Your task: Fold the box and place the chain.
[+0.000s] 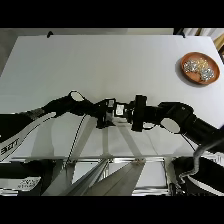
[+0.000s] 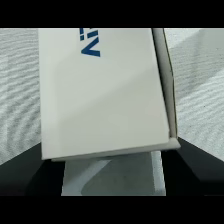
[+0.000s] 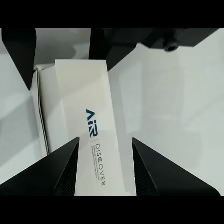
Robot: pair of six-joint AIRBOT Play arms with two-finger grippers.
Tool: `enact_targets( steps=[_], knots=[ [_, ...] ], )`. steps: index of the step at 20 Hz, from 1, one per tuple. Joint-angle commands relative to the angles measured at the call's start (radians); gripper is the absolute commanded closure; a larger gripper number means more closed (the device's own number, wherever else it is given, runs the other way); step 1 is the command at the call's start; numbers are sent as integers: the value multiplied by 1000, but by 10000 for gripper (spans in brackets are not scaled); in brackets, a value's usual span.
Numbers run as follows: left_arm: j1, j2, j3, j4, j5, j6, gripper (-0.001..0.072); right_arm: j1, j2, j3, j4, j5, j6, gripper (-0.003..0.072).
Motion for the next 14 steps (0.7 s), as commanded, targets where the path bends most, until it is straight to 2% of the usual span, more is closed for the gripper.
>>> enact_targets(
  steps=[1,2,3,5,7,10,12,14],
  knots=[
    [0,0,0,-1,3,-1,502,-9,43,0,54,42,0,313],
    [0,0,0,-1,3,-1,502,-31,67,0,109,58,0,328],
    [0,0,0,-1,3,-1,502,-65,89,0,190,71,1,405],
    [0,0,0,-1,3,-1,502,-168,103,-17,430,52,-5,678],
    [0,0,0,-1,3,-1,502,-263,95,-97,745,-42,-154,673],
    [0,0,0,-1,3,-1,502,-323,45,-227,1199,-28,-566,674],
    [0,0,0,-1,3,-1,502,-323,-14,-262,1373,32,-734,674],
    [0,0,0,-1,3,-1,502,-323,-88,-264,1457,90,-806,674]
  ],
)
